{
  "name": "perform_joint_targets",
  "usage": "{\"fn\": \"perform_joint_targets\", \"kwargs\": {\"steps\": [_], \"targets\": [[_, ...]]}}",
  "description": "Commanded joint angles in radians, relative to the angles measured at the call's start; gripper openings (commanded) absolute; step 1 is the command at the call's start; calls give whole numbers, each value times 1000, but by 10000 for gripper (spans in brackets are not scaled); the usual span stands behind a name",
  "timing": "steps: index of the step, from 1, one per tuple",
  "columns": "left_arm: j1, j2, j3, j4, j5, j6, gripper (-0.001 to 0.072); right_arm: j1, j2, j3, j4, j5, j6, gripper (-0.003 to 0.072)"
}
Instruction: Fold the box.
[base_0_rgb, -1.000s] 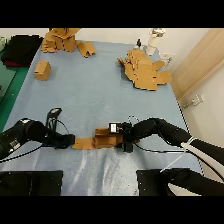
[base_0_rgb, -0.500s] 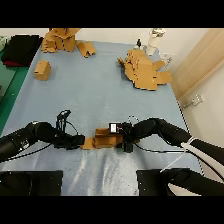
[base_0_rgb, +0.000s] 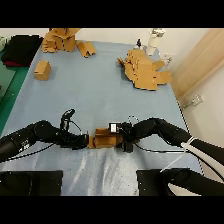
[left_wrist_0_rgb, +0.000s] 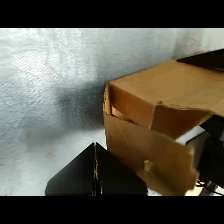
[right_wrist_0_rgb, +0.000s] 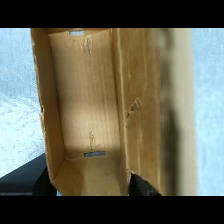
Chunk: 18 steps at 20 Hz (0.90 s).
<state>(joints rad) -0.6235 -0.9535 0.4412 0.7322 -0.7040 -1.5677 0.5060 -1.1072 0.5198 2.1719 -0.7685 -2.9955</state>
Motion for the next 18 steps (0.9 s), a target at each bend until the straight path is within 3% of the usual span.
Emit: {"fn": "perform_joint_targets", "kwargs": {"steps": [1, 2, 3, 8, 15, 17, 18], "targets": [[2, 0, 3, -45, -16, 33, 219, 1, -1, 0, 0, 0, 0, 490], [2, 0, 7, -44, -11, 33, 394, 1, -1, 0, 0, 0, 0, 490], [2, 0, 12, -39, -9, 35, 333, 1, -1, 0, 0, 0, 0, 490], [29, 0, 24, -21, -9, 34, 332, 1, -1, 0, 0, 0, 0, 490], [153, 2, 82, -22, -119, 61, 336, 1, -1, 0, 0, 0, 0, 490], [152, 2, 86, -44, -132, 83, 431, 1, -1, 0, 0, 0, 0, 490], [149, 2, 86, -66, -149, 106, 431, 1, -1, 0, 0, 0, 0, 490]]}}
